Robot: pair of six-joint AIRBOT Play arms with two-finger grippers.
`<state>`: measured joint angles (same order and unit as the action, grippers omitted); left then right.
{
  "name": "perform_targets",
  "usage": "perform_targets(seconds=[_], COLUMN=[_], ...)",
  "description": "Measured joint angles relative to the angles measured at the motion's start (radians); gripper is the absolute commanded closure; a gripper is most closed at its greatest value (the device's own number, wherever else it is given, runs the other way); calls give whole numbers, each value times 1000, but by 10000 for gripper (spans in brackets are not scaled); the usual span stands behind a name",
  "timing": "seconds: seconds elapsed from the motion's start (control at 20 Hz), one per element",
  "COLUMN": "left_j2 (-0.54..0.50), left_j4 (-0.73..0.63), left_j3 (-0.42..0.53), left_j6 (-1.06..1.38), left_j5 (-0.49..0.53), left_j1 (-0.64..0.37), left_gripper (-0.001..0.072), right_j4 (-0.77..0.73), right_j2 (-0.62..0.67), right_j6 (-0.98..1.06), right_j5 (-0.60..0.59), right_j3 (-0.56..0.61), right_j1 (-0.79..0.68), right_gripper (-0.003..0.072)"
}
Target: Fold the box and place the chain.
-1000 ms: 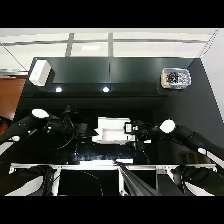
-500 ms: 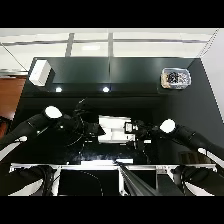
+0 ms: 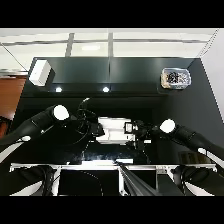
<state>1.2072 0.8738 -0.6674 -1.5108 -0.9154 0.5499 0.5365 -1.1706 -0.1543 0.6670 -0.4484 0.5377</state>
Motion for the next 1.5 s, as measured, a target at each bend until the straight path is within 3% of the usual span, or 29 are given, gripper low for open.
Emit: perform_targets(seconds=[0.25,0.35,0.65,0.8,0.9,1.4,1.45,1.5], left_j2=[11,24,82,117,130,151,151,152], left_j4=[238,329,518,555,567,599,600,602], left_j3=[-56,-92,-183,-206,-213,-220,-220,-220], left_j6=[-232,-339,-595,-666,-708,-793,-797,-800], left_j5=[16,16,-68,-114,-125,-117,-117,-117], left_j1=[114,166,291,325,335,344,343,342], left_gripper=[230,369,379,380,473,474,487,564], right_j4=[0,0,0,0,0,0,0,0], right_j2=[0,0,0,0,0,0,0,0], right_j6=[0,0,0,0,0,0,0,0], right_j5=[0,0,0,1,1,1,1,1], right_j3=[0,0,0,0,0,0,0,0], right_j1=[0,0,0,0,0,0,0,0], right_gripper=[225,225,225,225,225,225,225,225])
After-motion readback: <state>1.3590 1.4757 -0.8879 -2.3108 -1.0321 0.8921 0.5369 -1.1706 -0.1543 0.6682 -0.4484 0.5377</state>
